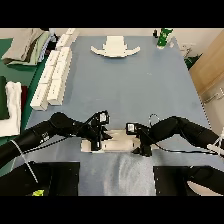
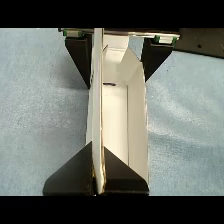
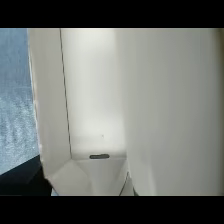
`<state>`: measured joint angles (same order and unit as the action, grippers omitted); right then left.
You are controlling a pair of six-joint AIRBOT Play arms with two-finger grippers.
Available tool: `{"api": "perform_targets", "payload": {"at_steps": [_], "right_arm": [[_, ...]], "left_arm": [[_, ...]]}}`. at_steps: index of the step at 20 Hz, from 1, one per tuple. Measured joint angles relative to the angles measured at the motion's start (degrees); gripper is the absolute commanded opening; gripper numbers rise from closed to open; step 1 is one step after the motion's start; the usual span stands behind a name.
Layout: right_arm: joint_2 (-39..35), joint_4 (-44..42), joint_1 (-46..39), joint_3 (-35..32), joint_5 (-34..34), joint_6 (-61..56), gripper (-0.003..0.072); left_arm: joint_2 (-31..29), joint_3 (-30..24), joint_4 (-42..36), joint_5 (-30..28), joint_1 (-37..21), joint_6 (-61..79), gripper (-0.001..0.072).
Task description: Fold the box.
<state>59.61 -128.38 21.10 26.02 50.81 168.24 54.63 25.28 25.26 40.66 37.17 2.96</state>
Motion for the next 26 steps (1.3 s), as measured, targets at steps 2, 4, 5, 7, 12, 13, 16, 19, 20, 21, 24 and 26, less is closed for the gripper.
{"api": "perform_targets", "payload": {"at_steps": [2, 4, 5, 7, 12, 13, 16, 19, 20, 21, 24, 26], "right_arm": [[0.0, -0.3, 0.0, -0.1, -0.1, 0.0, 0.0685], [-0.2, -0.6, 0.0, -0.2, -0.2, 0.0, 0.0684], [-0.3, -0.7, 0.0, -0.2, -0.1, -0.2, 0.0684], [-0.6, -0.9, 0.0, -0.3, 0.1, -0.3, 0.0684], [-2.1, -1.3, 0.0, -0.5, 0.6, -0.7, 0.0684], [-2.2, -1.4, 0.0, -0.6, 0.5, -0.7, 0.0684], [-2.5, -1.9, 0.0, -1.4, -0.2, -0.7, 0.0684], [-2.6, -2.5, 0.0, -2.5, -1.4, -0.4, 0.0684], [-2.6, -2.6, 0.0, -2.8, -1.8, -0.2, 0.0684], [-2.6, -2.8, 0.1, -3.1, -2.0, 0.2, 0.0684], [-2.6, -3.1, 0.6, -3.6, -2.5, 0.9, 0.0614], [-2.6, -3.1, 0.7, -3.7, -2.8, 1.5, 0.0614]], "left_arm": [[0.0, 0.0, 0.0, 0.0, 0.0, 0.0, 0.0014], [0.0, 0.0, 0.0, 0.0, 0.0, 0.0, 0.0014], [0.0, 0.0, 0.0, 0.0, 0.0, 0.0, 0.0014], [0.0, 0.0, 0.0, 0.0, 0.0, 0.0, 0.0014], [0.0, 0.0, 0.0, 0.0, 0.0, 0.0, 0.0015], [0.0, 0.0, 0.0, 0.0, 0.0, 0.0, 0.0015], [0.0, 0.0, 0.0, 0.0, 0.0, 0.0, 0.0014], [0.0, 0.0, 0.0, 0.0, 0.0, 0.0, 0.0015], [0.0, 0.0, 0.0, 0.0, 0.0, 0.0, 0.0015], [0.0, 0.0, 0.0, 0.0, 0.0, 0.0, 0.0015], [0.0, 0.0, 0.0, 0.0, 0.0, 0.0, 0.0015], [0.0, 0.0, 0.0, 0.0, 0.0, 0.0, 0.0015]]}}
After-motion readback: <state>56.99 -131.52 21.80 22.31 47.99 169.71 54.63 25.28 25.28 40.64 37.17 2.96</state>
